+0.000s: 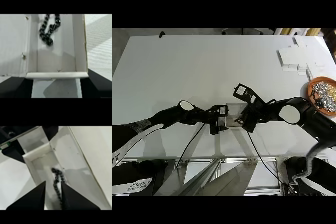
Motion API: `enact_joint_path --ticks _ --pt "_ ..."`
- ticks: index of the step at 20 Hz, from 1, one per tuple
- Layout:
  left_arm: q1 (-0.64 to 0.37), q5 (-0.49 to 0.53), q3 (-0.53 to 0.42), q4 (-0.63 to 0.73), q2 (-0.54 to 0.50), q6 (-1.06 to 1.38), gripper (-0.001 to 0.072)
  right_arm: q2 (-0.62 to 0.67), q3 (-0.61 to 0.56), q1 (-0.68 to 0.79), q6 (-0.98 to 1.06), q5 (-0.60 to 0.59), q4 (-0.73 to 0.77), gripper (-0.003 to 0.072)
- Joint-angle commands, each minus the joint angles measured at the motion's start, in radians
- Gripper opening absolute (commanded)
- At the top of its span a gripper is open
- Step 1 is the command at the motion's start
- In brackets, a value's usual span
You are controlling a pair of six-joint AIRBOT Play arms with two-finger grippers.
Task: Fold the box and place the chain.
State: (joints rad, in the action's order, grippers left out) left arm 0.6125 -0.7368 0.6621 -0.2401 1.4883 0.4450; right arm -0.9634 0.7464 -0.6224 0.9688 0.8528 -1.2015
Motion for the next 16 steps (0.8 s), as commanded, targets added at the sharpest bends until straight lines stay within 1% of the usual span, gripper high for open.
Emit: enact_joint_path --ticks 1,4,6,7,8,10,12,14,16 --pt "0.000 0.000 0.000 0.000 0.000 0.000 0.0210 0.087 0.003 0.041 -0.172 0.066 -0.060 0.0271" --pt "0.000 0.000 0.000 0.000 0.000 0.000 0.0210 0.163 0.002 0.147 -0.462 0.182 -0.069 0.0273" --pt "0.000 0.000 0.000 0.000 0.000 0.000 0.0210 0.163 -0.001 0.260 -0.612 0.245 -0.090 0.0264" --pt "0.000 0.000 0.000 0.000 0.000 0.000 0.0210 0.157 -0.006 0.319 -0.648 0.259 -0.101 0.0239" --pt "0.000 0.000 0.000 0.000 0.000 0.000 0.0210 0.148 -0.013 0.379 -0.665 0.264 -0.118 0.0222" --pt "0.000 0.000 0.000 0.000 0.000 0.000 0.0210 0.128 -0.033 0.484 -0.684 0.259 -0.145 0.0222" --pt "0.000 0.000 0.000 0.000 0.000 0.000 0.0210 0.100 -0.064 0.560 -0.754 0.257 -0.148 0.0222" --pt "0.000 0.000 0.000 -0.001 0.000 0.000 0.0210 0.061 -0.112 0.587 -0.842 0.239 -0.147 0.0222" --pt "0.000 0.000 0.000 -0.001 0.000 0.000 0.0210 0.021 -0.153 0.583 -0.926 0.190 -0.106 0.0221"
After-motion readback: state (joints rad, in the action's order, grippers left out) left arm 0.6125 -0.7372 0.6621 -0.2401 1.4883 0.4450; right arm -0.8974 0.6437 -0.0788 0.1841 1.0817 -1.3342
